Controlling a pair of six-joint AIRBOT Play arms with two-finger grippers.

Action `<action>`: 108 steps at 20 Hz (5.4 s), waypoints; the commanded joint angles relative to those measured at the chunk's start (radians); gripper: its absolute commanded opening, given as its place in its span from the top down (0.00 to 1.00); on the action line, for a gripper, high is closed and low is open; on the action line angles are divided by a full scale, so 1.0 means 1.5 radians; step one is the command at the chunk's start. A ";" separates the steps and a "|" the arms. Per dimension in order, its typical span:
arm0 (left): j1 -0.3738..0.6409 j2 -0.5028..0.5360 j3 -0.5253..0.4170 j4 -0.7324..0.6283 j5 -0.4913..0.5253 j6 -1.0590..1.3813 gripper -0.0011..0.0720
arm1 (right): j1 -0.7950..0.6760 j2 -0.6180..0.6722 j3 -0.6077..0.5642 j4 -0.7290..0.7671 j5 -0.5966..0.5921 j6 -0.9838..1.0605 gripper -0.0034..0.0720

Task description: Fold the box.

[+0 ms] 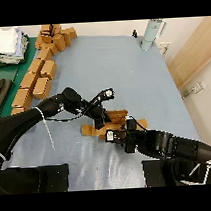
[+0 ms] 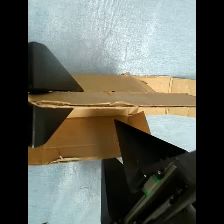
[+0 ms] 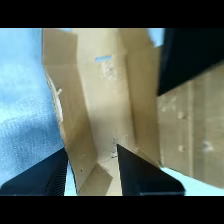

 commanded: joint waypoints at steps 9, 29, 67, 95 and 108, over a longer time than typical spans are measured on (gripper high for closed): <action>0.000 0.000 0.001 0.000 0.000 0.000 0.97 | -0.001 0.014 0.003 0.024 -0.005 0.028 0.00; 0.000 0.000 0.001 0.000 0.000 0.000 0.97 | -0.083 0.045 0.003 -0.029 -0.008 0.058 0.00; 0.000 0.000 0.001 0.000 0.000 0.000 0.97 | -0.438 -0.115 0.048 0.650 -0.116 -0.817 0.01; 0.000 0.000 0.001 0.000 0.000 0.000 0.97 | -0.431 -0.151 0.040 0.652 -0.088 -0.817 0.12; 0.000 0.000 0.001 0.000 0.000 0.000 0.97 | -0.431 -0.150 0.033 0.653 -0.079 -0.817 0.25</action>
